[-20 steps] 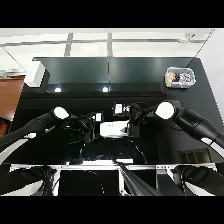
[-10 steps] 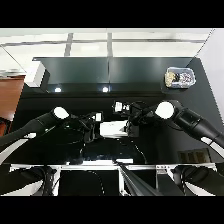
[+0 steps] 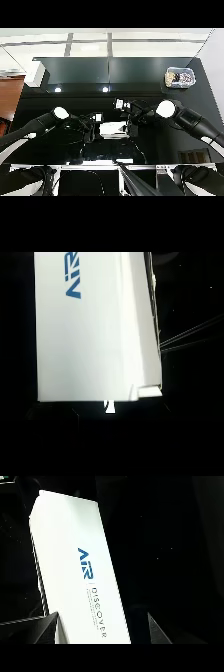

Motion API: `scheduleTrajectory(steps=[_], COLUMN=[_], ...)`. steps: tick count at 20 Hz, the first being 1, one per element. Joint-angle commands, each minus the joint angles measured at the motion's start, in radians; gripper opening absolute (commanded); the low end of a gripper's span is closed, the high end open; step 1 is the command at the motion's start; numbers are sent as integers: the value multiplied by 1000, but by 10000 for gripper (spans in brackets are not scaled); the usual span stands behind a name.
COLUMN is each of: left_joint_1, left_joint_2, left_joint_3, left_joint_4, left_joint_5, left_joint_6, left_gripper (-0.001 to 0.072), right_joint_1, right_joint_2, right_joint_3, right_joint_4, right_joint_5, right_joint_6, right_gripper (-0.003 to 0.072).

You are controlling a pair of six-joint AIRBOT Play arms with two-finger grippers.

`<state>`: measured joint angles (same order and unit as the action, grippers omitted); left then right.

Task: Fold the box and place the chain.

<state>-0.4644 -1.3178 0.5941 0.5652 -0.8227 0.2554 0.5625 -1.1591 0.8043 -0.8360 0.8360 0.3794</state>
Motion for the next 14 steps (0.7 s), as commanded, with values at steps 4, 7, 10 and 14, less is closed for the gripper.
scheduleTrajectory(steps=[4, 7, 10, 14], left_joint_1=[0, 0, 0, 0], left_joint_2=[0, 0, 0, 0], left_joint_3=[1, 1, 1, 1], left_joint_4=[-1, -1, -1, -1], left_joint_5=[2, 2, 2, 2], left_joint_6=[-1, -1, -1, -1], left_gripper=[352, 352, 352, 352], right_joint_1=[0, 1, 1, 1], right_joint_2=[-35, -37, -37, -37], right_joint_3=[0, 0, 0, 0], right_joint_4=[32, 31, 31, 31], right_joint_5=[28, 36, 57, 62], right_joint_6=[3, 3, 3, 3], right_gripper=[588, 517, 492, 492])
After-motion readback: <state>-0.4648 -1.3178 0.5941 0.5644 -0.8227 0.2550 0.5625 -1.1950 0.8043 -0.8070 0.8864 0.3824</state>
